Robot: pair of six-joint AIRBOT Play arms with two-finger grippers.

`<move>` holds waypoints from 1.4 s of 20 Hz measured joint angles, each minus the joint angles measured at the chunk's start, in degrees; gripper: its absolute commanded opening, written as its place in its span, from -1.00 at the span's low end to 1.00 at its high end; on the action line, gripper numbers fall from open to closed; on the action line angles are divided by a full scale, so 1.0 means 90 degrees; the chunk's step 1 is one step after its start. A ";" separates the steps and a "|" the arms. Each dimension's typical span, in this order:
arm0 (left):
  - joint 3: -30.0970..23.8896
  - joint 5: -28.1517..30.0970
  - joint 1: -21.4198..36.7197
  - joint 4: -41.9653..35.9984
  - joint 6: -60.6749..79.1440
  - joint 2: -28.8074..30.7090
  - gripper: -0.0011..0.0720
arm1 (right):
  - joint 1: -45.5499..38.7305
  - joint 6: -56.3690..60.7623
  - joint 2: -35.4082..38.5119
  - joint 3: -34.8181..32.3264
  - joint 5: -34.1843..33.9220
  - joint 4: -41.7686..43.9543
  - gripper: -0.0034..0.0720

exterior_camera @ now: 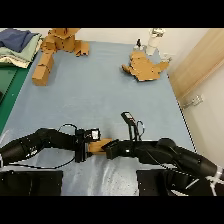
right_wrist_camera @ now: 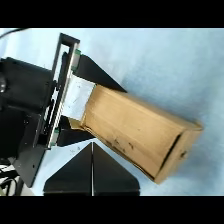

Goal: Fold the box.

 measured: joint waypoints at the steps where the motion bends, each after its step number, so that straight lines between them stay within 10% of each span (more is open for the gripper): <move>1: 0.0000 0.0002 0.0000 0.0000 0.0000 -0.0002 0.33 | -0.0051 0.0415 0.0221 0.0032 -0.0325 -0.0576 -0.91; 9: 0.0000 -0.0019 0.0000 0.0007 0.0002 -0.0002 0.33 | -0.0695 0.2407 0.0763 0.0345 -0.3223 -0.4061 -0.91; 28: 0.0165 -0.1331 0.0206 0.0282 -0.1812 0.0172 0.33 | -0.0828 0.5693 0.0801 0.0384 -0.3621 -0.5190 -0.90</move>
